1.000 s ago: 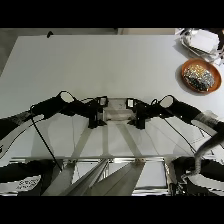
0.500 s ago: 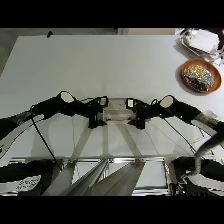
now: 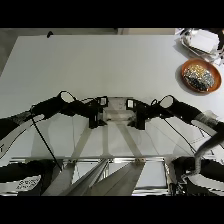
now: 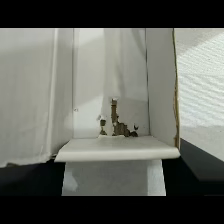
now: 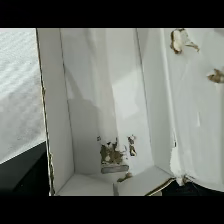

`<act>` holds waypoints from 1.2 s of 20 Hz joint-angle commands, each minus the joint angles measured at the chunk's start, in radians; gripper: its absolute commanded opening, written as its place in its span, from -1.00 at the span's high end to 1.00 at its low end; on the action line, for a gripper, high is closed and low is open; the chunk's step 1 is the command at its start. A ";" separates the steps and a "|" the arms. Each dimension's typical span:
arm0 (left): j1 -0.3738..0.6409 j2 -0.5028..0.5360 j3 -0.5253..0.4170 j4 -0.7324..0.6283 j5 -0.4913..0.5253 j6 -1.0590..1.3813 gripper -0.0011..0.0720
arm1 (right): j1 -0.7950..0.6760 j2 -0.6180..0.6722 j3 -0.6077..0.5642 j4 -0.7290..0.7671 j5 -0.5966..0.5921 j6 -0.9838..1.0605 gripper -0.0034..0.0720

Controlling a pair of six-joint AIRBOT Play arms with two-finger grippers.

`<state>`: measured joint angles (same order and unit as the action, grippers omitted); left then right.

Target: Fold the box and place the chain.

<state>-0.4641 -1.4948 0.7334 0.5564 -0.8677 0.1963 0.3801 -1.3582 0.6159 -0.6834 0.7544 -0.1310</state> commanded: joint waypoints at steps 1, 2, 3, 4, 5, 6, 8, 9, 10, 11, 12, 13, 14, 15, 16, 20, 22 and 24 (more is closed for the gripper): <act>0.001 0.000 0.000 0.001 0.000 0.000 0.39 | 0.000 0.034 0.001 -0.047 0.097 0.034 -0.98; 0.001 0.000 0.000 0.001 0.000 0.000 0.39 | 0.000 0.055 0.001 -0.096 0.111 0.084 -0.98; 0.001 0.000 0.000 0.001 0.000 0.000 0.39 | 0.000 0.076 0.001 -0.157 0.126 0.136 -0.98; 0.001 0.000 0.000 0.001 0.000 0.000 0.39 | 0.000 0.101 0.001 -0.229 0.144 0.194 -0.98; 0.001 0.000 0.000 0.001 0.000 0.000 0.39 | 0.000 0.125 0.001 -0.290 0.157 0.245 -0.97; 0.001 0.000 0.000 0.001 0.000 0.000 0.39 | 0.000 0.151 0.001 -0.350 0.172 0.291 -0.97; 0.001 0.000 0.000 0.001 -0.001 0.000 0.39 | 0.000 0.204 0.001 -0.426 0.183 0.344 -0.97; 0.001 0.000 0.000 0.001 0.000 0.000 0.39 | 0.000 0.229 0.001 -0.447 0.189 0.358 -0.97; 0.001 0.000 0.000 0.001 -0.001 0.000 0.39 | 0.000 0.253 0.001 -0.460 0.194 0.370 -0.97; 0.001 0.000 0.000 0.001 0.000 0.000 0.39 | 0.000 0.278 0.001 -0.463 0.203 0.372 -0.97; 0.001 0.000 0.000 0.001 0.000 0.000 0.39 | 0.000 0.308 0.001 -0.462 0.208 0.375 -0.97; 0.001 0.000 0.000 0.001 -0.001 0.000 0.39 | 0.000 0.338 0.001 -0.461 0.207 0.391 -0.96; 0.001 0.000 0.000 0.001 0.000 0.000 0.39 | 0.000 0.367 0.001 -0.452 0.206 0.401 -0.93; 0.001 0.000 0.000 0.001 0.000 0.000 0.39 | 0.000 0.391 0.001 -0.407 0.201 0.417 -0.86; 0.001 0.000 0.000 0.001 0.000 0.000 0.39 | 0.000 0.407 0.001 -0.291 0.198 0.425 -0.78; 0.001 0.000 0.000 0.001 -0.001 0.000 0.39 | 0.000 0.409 0.001 0.127 0.126 0.405 0.90; 0.001 0.000 0.000 0.001 -0.003 0.000 0.39 | 0.000 0.394 0.001 0.184 0.003 0.380 0.89; 0.001 0.000 0.000 0.000 -0.004 0.000 0.39 | 0.000 0.352 0.001 0.199 -0.112 0.384 0.89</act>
